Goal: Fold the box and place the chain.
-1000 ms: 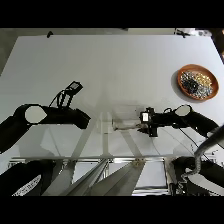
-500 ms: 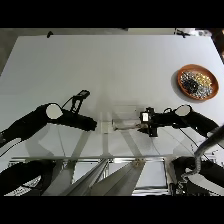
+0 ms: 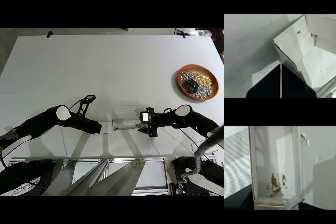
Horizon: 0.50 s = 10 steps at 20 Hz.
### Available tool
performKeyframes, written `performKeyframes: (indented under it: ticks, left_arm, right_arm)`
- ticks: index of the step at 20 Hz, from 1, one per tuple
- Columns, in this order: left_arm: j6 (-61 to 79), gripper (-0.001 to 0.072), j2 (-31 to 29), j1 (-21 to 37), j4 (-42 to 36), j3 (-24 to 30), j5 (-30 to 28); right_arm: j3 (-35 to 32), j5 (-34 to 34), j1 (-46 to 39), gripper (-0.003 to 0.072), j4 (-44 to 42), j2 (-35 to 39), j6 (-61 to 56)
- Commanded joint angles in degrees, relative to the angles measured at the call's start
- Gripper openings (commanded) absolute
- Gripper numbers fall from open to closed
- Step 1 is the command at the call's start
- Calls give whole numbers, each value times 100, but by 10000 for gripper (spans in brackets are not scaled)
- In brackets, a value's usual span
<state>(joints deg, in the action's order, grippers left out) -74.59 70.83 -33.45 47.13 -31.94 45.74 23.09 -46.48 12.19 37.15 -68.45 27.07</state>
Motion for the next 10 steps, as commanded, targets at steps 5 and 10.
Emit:
performKeyframes:
  ticks: [5, 10]
  left_arm:
    - [11, 6, 57, -129, -94, -7, -247]
    - [514, 9, -365, -129, -688, -15, -605]
  right_arm:
    - [4, -2, 2, 401, 0, 4, -2]
    - [4, -2, 2, 401, 0, 4, -2]
